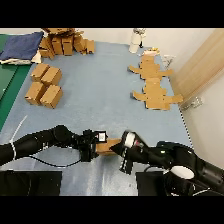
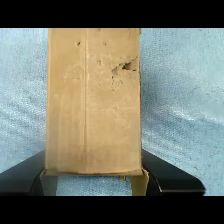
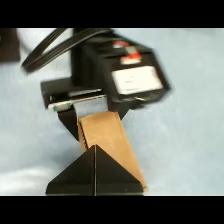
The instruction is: Fold the box.
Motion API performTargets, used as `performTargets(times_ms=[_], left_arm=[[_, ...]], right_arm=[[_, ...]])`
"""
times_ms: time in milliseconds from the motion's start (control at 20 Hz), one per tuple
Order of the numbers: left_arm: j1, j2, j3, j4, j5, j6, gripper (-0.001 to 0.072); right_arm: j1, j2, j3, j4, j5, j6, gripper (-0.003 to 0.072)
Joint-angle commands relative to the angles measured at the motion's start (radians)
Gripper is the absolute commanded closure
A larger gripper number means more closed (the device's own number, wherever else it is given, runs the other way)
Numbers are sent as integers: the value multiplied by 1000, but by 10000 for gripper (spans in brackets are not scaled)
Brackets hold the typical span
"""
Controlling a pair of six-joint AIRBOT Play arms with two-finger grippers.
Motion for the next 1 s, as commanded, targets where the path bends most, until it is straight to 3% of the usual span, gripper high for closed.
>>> performTargets(times_ms=[0,200,350,700,950], left_arm=[[0,0,0,0,3,0,200],[0,0,0,0,3,0,200],[0,0,0,0,3,0,200],[0,0,0,0,3,0,199],[0,0,0,0,3,0,200]], right_arm=[[-1,85,-4,-135,16,741,683],[-1,83,-77,-188,-125,1297,685],[-1,48,-159,-189,-232,1545,684],[3,-90,-195,-181,-359,1575,684],[4,-98,-195,-181,-352,1574,684]])
